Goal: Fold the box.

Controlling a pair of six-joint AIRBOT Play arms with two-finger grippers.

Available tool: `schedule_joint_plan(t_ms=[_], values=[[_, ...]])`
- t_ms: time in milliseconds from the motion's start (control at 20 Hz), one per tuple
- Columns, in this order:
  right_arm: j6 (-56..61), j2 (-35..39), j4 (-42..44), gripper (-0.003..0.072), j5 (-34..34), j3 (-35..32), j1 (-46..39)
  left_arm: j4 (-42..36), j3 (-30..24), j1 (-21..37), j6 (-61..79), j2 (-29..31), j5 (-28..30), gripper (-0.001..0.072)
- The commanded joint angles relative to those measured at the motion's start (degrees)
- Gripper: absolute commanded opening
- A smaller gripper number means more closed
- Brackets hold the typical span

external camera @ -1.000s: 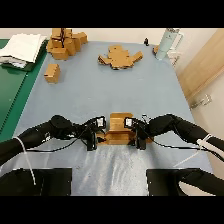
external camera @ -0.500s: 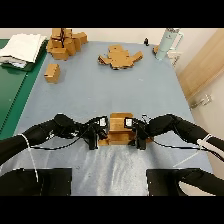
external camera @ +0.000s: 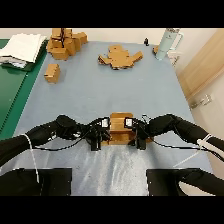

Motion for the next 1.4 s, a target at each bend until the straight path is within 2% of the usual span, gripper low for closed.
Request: schedule_joint_plan(t_ms=[0,50,150,550,650,950,1000,1050,1100,1200,1350], values=[[0.0,0.0,0.0,0.0514,0.0,0.0,0.0,-0.3,0.0,-0.4,0.2,-0.1,0.0,0.0108],[0.0,0.0,0.0,0.0514,0.0,0.0,0.0,-0.3,0.0,-0.4,0.2,-0.1,0.0,0.0125],[0.0,0.0,0.0,0.0514,0.0,0.0,0.0,-0.3,0.0,-0.4,0.2,-0.1,0.0,0.0361],[0.0,0.0,0.0,0.0514,0.0,0.0,0.0,-0.3,0.0,-0.4,0.2,-0.1,-0.1,0.0376],[0.0,0.0,0.0,0.0514,0.0,0.0,0.0,-0.3,0.0,-0.4,0.2,-0.1,-0.1,0.0577],[0.0,0.0,0.0,0.0514,0.1,0.0,0.0,-0.2,0.0,-0.4,0.1,-0.1,0.9,0.0588],[0.0,0.0,0.0,0.0514,0.0,0.0,0.0,-0.3,0.0,-0.4,-0.3,0.0,1.4,0.057],[0.0,0.0,0.0,0.0514,0.0,0.0,0.0,0.1,0.0,-0.4,-1.7,0.1,2.0,0.0265],[0.0,0.0,0.0,0.0514,0.0,0.0,0.0,1.4,0.0,-0.3,-1.8,0.4,1.9,0.0019],[0.0,0.0,0.0,0.0513,0.0,0.0,0.0,3.4,0.0,-0.3,-4.8,1.5,2.1,0.0017],[0.0,0.0,0.0,0.0514,0.0,0.0,0.0,12.3,0.0,-0.3,-17.0,6.3,2.4,0.0016]])
